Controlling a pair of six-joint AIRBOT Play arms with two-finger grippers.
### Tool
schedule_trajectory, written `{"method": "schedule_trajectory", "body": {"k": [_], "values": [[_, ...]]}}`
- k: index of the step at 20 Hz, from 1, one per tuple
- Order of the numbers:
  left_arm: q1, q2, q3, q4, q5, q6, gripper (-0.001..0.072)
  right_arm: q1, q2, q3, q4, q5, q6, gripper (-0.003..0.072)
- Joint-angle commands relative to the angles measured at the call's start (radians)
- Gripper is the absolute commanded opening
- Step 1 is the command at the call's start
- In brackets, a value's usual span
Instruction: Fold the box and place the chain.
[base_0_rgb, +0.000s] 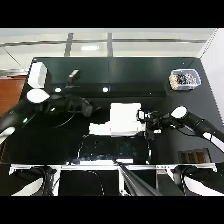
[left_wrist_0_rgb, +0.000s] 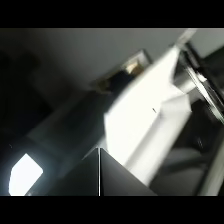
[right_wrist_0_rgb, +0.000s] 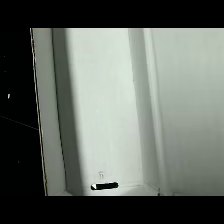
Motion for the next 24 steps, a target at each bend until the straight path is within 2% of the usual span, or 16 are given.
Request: {"method": "schedule_trajectory", "body": {"k": [1, 2, 3, 5, 6, 9, 10, 11, 15, 17, 21, 23, 24], "values": [[0.06, 0.162, -0.176, -0.091, -0.123, 0.279, 0.0029, 0.0, -0.001, 0.0, 0.0, 0.0, 0.0, 0.0189], [0.05, 0.166, -0.18, 0.002, -0.137, 0.281, 0.0032, 0.0, 0.0, 0.0, 0.0, 0.0, 0.0, 0.0189], [0.032, 0.163, -0.177, 0.099, -0.13, 0.288, 0.0128, 0.0, -0.001, 0.0, 0.0, -0.001, 0.0, 0.0189], [-0.032, 0.15, -0.178, 0.232, -0.077, 0.393, 0.0672, 0.0, -0.001, 0.0, 0.0, 0.0, 0.0, 0.0189], [-0.075, 0.138, -0.177, 0.274, -0.032, 0.469, 0.071, 0.0, -0.001, 0.0, 0.0, 0.0, 0.0, 0.0189], [-0.202, 0.098, -0.174, 0.321, 0.142, 0.616, 0.071, 0.0, -0.001, 0.0, 0.0, 0.0, 0.0, 0.0189], [-0.229, 0.076, -0.16, 0.327, 0.168, 0.615, 0.0701, 0.0, -0.001, 0.0, 0.0, 0.0, 0.0, 0.0189], [-0.242, 0.046, -0.143, 0.309, 0.171, 0.579, 0.0674, 0.0, -0.001, 0.0, 0.0, 0.0, 0.0, 0.0189], [-0.241, -0.092, -0.07, 0.269, 0.176, 0.644, 0.0674, 0.0, -0.001, 0.0, 0.0, 0.0, 0.0, 0.0189], [-0.242, -0.146, -0.047, 0.209, 0.171, 0.697, 0.0674, 0.0, -0.001, 0.0, 0.0, 0.0, 0.0, 0.0189], [-0.246, -0.174, -0.043, 0.061, 0.166, 0.772, 0.067, 0.0, -0.001, 0.0, 0.0, 0.0, 0.0, 0.0189], [-0.248, -0.185, -0.043, 0.013, 0.154, 0.782, 0.0556, 0.0, -0.001, 0.0, 0.0, 0.0, 0.0, 0.0189], [-0.253, -0.19, -0.043, 0.028, 0.146, 0.804, 0.0556, 0.0, -0.001, 0.0, 0.0, 0.0, 0.0, 0.0189]]}}
